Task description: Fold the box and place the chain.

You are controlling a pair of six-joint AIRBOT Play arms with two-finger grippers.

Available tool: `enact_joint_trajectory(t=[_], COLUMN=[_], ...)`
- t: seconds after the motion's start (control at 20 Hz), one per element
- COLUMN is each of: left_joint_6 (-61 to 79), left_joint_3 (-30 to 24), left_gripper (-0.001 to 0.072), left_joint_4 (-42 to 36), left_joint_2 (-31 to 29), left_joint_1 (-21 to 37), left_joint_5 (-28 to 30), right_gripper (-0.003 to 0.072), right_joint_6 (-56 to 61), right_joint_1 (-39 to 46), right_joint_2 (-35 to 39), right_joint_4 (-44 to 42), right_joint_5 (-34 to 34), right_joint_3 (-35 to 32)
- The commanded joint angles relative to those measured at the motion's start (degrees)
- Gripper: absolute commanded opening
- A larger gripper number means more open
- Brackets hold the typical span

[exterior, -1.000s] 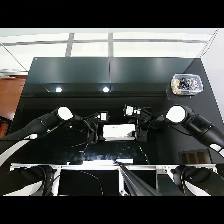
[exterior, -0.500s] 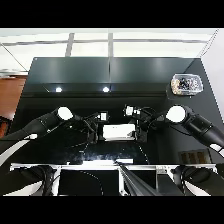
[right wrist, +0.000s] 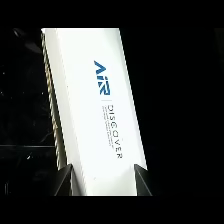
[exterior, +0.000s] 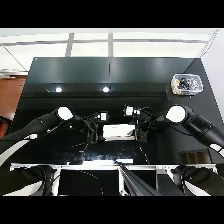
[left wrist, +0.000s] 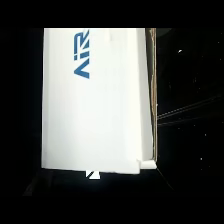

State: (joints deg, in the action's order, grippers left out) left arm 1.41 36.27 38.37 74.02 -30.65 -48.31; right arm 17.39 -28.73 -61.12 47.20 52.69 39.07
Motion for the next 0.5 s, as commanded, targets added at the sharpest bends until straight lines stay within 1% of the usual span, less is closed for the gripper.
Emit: enact_joint_trajectory(t=[0.0, 0.2, 0.45], left_joint_6=[0.0, 0.0, 0.0], left_joint_3=[0.0, 0.0, 0.0], left_gripper=[0.0367, 0.0367, 0.0367], left_joint_4=[0.0, 0.0, 0.0], left_joint_2=[0.0, 0.0, 0.0], left_joint_1=[0.0, 0.0, 0.0], left_joint_5=[0.0, 0.0, 0.0], right_gripper=[0.0422, 0.0421, 0.042], right_joint_6=[0.0, 0.1, 2.8], right_joint_1=[0.0, -1.6, -2.1], right_joint_2=[0.0, 0.0, 0.0], right_joint_4=[0.0, 0.8, 2.4], right_joint_5=[0.3, 0.2, -2.0], right_joint_3=[0.0, 0.0, 0.0])
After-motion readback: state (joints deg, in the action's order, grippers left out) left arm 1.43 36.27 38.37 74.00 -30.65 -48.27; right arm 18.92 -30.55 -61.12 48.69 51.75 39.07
